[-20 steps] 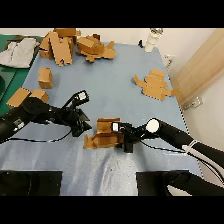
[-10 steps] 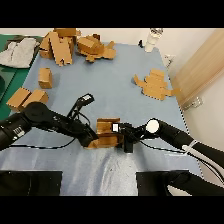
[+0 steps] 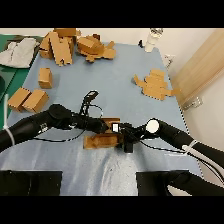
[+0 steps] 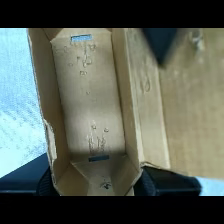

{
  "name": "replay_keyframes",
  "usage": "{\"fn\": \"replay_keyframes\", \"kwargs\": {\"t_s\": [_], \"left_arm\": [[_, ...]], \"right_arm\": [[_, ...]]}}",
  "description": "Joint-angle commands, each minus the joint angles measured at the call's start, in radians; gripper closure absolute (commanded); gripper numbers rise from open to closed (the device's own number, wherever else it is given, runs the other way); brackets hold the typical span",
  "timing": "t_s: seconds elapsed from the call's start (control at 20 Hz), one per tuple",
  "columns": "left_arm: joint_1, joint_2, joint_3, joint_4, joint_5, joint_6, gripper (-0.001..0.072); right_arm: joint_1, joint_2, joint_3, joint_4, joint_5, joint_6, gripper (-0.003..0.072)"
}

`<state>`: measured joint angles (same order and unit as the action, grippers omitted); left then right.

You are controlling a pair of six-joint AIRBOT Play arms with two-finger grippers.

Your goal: Fold the box.

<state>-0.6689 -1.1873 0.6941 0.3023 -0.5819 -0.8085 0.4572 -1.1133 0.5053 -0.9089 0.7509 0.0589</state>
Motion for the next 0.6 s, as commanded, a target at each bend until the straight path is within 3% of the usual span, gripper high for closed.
{"fn": "replay_keyframes", "kwargs": {"t_s": [0.0, 0.35, 0.55], "left_arm": [[-0.003, -0.087, 0.024, -0.016, 0.069, -0.027, 0.0699], [0.027, -0.128, 0.024, -0.005, 0.066, -0.051, 0.0699], [0.046, -0.164, 0.024, 0.016, -0.06, -0.103, 0.0699]], "right_arm": [[0.0, 0.0, 0.0, 0.0, 0.0, 0.0, 0.0105], [0.0, 0.026, 0.0, -0.002, 0.0, 0.0, 0.0105], [0.0, 0.026, 0.0, -0.002, 0.0, 0.0, 0.0105]]}}
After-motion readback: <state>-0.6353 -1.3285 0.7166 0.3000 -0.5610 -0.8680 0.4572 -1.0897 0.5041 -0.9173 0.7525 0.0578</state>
